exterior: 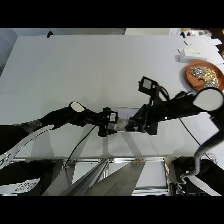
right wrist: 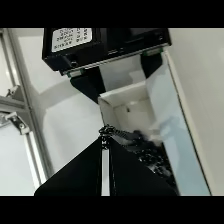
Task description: Fold the box and place the chain.
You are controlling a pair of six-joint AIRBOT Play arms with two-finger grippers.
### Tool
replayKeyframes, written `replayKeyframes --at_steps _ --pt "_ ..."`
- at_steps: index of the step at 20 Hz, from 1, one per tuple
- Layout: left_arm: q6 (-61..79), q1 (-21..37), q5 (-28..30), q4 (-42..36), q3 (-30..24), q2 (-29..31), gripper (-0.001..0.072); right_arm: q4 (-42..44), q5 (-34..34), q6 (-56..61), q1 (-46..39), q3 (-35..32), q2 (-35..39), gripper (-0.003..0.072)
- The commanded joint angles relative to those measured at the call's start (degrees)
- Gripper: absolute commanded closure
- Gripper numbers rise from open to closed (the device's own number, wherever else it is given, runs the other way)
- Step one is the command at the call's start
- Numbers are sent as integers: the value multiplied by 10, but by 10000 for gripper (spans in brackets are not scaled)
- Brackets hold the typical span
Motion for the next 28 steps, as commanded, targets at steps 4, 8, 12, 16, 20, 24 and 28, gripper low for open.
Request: replayKeyframes --at_steps 4,8,12,16,20,24,28 --pt "0 0 0 0 0 0 698 17 -43 -16 49 -23 -76 666" --pt "0 0 0 0 0 0 698 -23 -65 23 51 -23 -77 616" --pt "0 0 0 0 0 0 698 -35 -86 27 48 -12 -38 576" --pt "0 0 0 0 0 0 698 -91 -80 27 3 16 35 580" --pt "0 0 0 0 0 0 698 -229 -42 26 -67 16 97 588" --pt "0 0 0 0 0 0 698 -207 -29 -32 -144 -32 91 590" --pt "0 0 0 0 0 0 698 -115 -90 -176 -147 -145 90 606"
